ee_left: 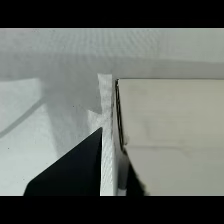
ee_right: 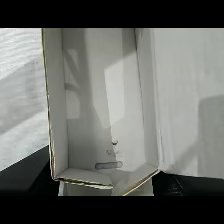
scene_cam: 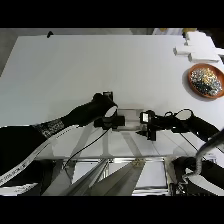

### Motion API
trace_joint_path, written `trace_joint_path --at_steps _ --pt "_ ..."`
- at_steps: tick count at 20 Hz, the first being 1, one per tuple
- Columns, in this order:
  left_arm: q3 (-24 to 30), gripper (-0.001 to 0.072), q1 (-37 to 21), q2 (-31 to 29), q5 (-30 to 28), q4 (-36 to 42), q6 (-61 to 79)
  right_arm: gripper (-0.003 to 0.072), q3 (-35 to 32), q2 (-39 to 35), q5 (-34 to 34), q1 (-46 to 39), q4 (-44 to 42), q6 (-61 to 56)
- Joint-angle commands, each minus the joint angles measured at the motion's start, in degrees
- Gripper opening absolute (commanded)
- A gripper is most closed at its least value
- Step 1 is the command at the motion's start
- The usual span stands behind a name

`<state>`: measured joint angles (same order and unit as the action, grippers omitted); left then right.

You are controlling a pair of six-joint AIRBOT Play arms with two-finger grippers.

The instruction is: Fold the box and place the chain.

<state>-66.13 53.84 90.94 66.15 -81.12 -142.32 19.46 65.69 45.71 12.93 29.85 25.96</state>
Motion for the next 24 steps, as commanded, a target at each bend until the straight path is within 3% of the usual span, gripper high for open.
trace_joint_path --at_steps 1,4,10,17,19,22,24 --pt "-0.13 0.0160 -0.76 0.13 0.07 1.40 0.09 0.0317 0.02 -0.02 0.15 -0.02 0.09 0.02" --pt "-2.05 0.0234 -1.14 0.79 1.90 2.67 4.68 0.0317 0.02 -0.02 0.15 -0.02 0.09 0.02" --pt "-6.12 0.0233 -1.33 3.52 7.63 2.67 4.28 0.0317 0.02 -0.02 0.15 -0.02 0.09 0.02" --pt "-6.34 0.0196 0.09 5.77 7.93 1.95 0.70 0.0317 0.02 -0.02 0.13 -0.02 0.09 0.02" --pt "-6.34 0.0083 0.17 5.77 7.82 1.25 0.68 0.0317 0.02 -0.02 0.13 -0.02 0.09 0.02" --pt "-6.36 0.0011 0.15 5.62 7.91 0.59 0.72 0.0317 0.02 -0.02 0.15 -0.02 0.09 0.02" --pt "-6.36 0.0008 0.15 5.62 7.87 0.39 0.72 0.0317 0.02 -0.02 0.15 -0.02 0.09 0.02"
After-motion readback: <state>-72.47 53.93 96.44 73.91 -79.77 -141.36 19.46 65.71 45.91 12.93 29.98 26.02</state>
